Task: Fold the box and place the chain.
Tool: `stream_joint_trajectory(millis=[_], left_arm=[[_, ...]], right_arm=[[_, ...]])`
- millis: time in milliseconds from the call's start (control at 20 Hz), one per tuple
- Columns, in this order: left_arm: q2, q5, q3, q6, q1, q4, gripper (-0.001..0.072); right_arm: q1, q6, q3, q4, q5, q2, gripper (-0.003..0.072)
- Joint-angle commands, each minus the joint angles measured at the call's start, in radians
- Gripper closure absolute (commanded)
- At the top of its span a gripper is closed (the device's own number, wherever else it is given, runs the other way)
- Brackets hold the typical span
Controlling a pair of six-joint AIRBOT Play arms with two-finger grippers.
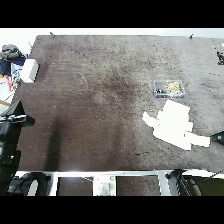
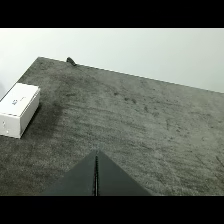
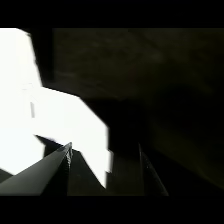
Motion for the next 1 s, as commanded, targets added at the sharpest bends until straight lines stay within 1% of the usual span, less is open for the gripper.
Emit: stream_joint_trajectory(millis=[0, 100, 250, 350, 450, 500, 550, 600, 650, 750, 800, 850, 950], left_arm=[[0.0, 0.0, 0.001, 0.0, 0.0, 0.0, 0.0698], [0.0, 0.0, 0.001, 0.0, 0.0, 0.0, 0.0698], [0.0, 0.0, 0.001, 0.0, 0.0, 0.0, 0.0697], [0.0, 0.0, 0.001, 0.0, 0.0, 0.0, 0.0698], [0.0, 0.0, 0.001, 0.0, 0.0, 0.0, 0.0698], [0.0, 0.0, 0.001, 0.0, 0.0, 0.0, 0.0698], [0.0, 0.0, 0.001, 0.0, 0.0, 0.0, 0.0698], [0.0, 0.0, 0.001, 0.0, 0.0, 0.0, 0.0698], [0.0, 0.0, 0.001, 0.0, 0.0, 0.0, 0.0698], [0.0, 0.0, 0.001, 0.0, 0.0, 0.0, 0.0697], [0.0, 0.0, 0.001, 0.0, 0.0, 0.0, 0.0697], [0.0, 0.0, 0.001, 0.0, 0.0, 0.0, 0.0698], [0.0, 0.0, 0.001, 0.0, 0.0, 0.0, 0.0697]], right_arm=[[0.0, -0.067, 0.001, 0.08, 0.1, -0.087, 0.0211], [0.005, -0.095, -0.029, 0.079, 0.111, -0.118, 0.0211], [0.024, -0.148, -0.069, 0.079, 0.064, -0.133, 0.0212], [0.057, -0.21, -0.092, 0.08, 0.056, -0.133, 0.0214], [0.09, -0.257, -0.101, 0.1, 0.061, -0.133, 0.0396], [0.104, -0.266, -0.101, 0.113, 0.072, -0.132, 0.0464], [0.112, -0.274, -0.101, 0.116, 0.116, -0.132, 0.0515], [0.118, -0.293, -0.101, 0.117, 0.157, -0.132, 0.0632], [0.117, -0.293, -0.101, 0.134, 0.195, -0.132, 0.0673], [0.127, -0.289, -0.121, 0.213, 0.187, -0.098, 0.0675], [0.14, -0.299, -0.149, 0.224, 0.202, -0.069, 0.0675], [0.163, -0.297, -0.184, 0.229, 0.208, -0.037, 0.0675], [0.248, -0.307, -0.277, 0.346, 0.195, 0.029, 0.0675]])
